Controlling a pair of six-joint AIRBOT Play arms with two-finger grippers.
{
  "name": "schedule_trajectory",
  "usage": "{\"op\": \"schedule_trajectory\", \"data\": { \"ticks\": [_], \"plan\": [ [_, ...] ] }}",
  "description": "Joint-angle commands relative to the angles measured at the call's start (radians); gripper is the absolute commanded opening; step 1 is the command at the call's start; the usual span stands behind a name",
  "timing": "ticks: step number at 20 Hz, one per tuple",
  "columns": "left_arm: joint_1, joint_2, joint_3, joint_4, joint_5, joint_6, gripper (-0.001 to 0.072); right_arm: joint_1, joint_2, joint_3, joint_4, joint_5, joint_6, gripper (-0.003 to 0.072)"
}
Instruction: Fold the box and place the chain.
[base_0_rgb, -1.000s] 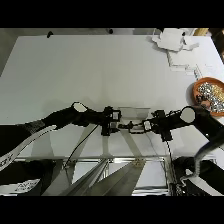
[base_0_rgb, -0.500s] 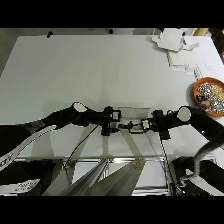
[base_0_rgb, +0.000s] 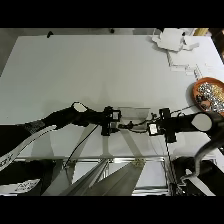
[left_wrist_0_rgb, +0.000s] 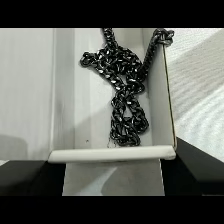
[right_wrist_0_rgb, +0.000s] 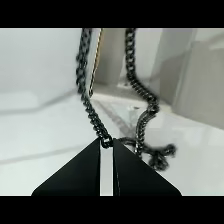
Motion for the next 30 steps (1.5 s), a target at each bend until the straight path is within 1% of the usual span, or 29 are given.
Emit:
{"op": "schedule_trajectory", "data": {
  "ticks": [1, 4, 7, 10, 12, 16, 18, 22, 25, 30],
  "plan": [
    [0.0, 0.0, 0.0, 0.0, 0.0, 0.0, 0.0389, 0.0, 0.133, 0.0, 0.112, 0.045, 0.017, 0.0025],
    [0.0, 0.0, 0.0, 0.0, 0.0, 0.0, 0.0389, 0.0, 0.187, 0.001, 0.268, 0.044, -0.002, 0.0025],
    [0.0, 0.0, 0.0, 0.0, 0.0, 0.0, 0.0389, 0.0, 0.198, 0.007, 0.431, 0.043, -0.034, 0.0025],
    [0.0, 0.0, 0.0, 0.0, 0.0, 0.0, 0.0389, 0.0, 0.198, 0.04, 0.537, 0.036, -0.092, 0.0025],
    [0.0, 0.0, 0.0, 0.0, 0.0, 0.0, 0.0389, 0.0, 0.198, 0.068, 0.577, 0.009, -0.107, 0.0025],
    [0.0, 0.0, 0.0, 0.0, 0.0, 0.0, 0.0389, 0.0, 0.197, 0.093, 0.601, -0.065, -0.106, 0.0025],
    [0.0, 0.0, 0.0, 0.0, 0.0, 0.0, 0.0389, 0.0, 0.195, 0.116, 0.635, -0.065, -0.106, 0.0025],
    [0.0, 0.0, 0.0, 0.0, 0.0, 0.0, 0.0389, 0.0, 0.182, 0.141, 0.618, -0.084, -0.106, 0.0025],
    [0.0, 0.0, 0.0, 0.0, 0.0, 0.0, 0.0389, 0.0, 0.135, 0.14, 0.572, -0.06, -0.097, 0.0025],
    [0.0, 0.0, 0.0, 0.0, 0.0, 0.0, 0.0389, 0.0, -0.003, 0.14, 0.52, 0.037, -0.095, 0.0024]
  ]
}}
